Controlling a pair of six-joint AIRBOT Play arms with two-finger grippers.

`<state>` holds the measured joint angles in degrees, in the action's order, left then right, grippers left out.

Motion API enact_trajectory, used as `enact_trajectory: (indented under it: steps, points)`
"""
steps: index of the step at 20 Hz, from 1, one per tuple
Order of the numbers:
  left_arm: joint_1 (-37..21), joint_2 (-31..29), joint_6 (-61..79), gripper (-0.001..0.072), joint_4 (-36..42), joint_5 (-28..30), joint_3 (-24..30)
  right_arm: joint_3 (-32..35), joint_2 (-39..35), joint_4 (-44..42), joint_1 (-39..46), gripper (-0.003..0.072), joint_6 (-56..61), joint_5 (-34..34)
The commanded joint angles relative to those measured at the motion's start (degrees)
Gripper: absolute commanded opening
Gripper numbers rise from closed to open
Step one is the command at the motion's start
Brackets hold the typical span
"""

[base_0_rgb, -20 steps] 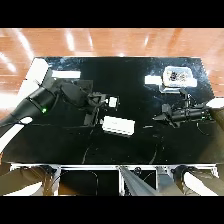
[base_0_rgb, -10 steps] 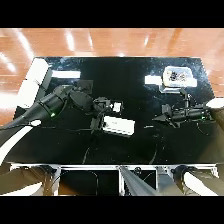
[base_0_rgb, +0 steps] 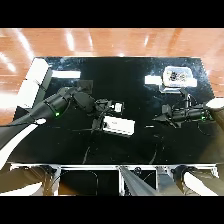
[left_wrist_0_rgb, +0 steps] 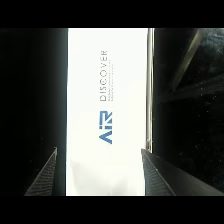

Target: Fold the box and place the chain.

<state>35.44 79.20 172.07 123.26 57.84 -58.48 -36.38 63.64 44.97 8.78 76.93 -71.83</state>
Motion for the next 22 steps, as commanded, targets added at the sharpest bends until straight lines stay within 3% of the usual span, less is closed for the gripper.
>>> enact_trajectory:
  steps: [1, 22]
  points:
    - [-0.07, 0.44, 0.00, 0.0623, 0.02, 0.04, 0.02, -0.02, -0.02, 0.17, 0.02, 0.0029, -0.02, 0.09]
    - [-1.27, 0.46, 0.00, 0.0623, 0.04, -0.31, 2.25, -0.02, -0.02, 1.75, 0.02, 0.0029, 0.00, 0.07]
